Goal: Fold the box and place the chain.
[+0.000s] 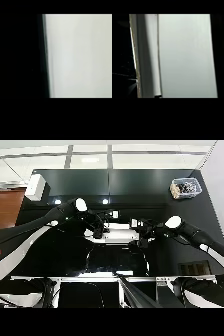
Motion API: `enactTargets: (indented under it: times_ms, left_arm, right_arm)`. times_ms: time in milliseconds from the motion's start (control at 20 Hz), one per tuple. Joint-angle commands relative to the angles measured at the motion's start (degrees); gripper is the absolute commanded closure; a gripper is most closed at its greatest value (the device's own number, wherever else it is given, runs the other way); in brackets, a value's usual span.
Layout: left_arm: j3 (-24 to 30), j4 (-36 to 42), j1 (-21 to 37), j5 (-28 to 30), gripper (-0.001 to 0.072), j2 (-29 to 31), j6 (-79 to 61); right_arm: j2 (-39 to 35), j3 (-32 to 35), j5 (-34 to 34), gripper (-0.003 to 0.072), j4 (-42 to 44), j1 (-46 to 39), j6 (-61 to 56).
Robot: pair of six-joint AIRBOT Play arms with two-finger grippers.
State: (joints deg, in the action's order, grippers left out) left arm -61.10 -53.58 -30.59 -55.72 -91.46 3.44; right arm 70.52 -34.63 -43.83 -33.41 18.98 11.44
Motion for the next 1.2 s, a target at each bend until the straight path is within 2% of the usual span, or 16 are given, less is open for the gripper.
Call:
enactTargets:
  times_ms: [0,900,1150]
  left_arm:
    - [-0.7,0.1,0.0,0.2,0.0686,0.1,0.9]
    - [-0.9,0.0,0.0,0.0,0.0686,0.0,2.6]
    - [-0.9,0.1,-0.1,0.0,0.0686,0.0,2.6]
  right_arm:
    - [-1.2,0.0,-1.2,-0.002,-0.3,-1.1,-0.7]
    - [4.9,0.1,-0.1,-0.0019,-1.1,-0.6,2.8]
    - [5.0,0.0,2.2,-0.0018,-2.6,1.4,2.0]
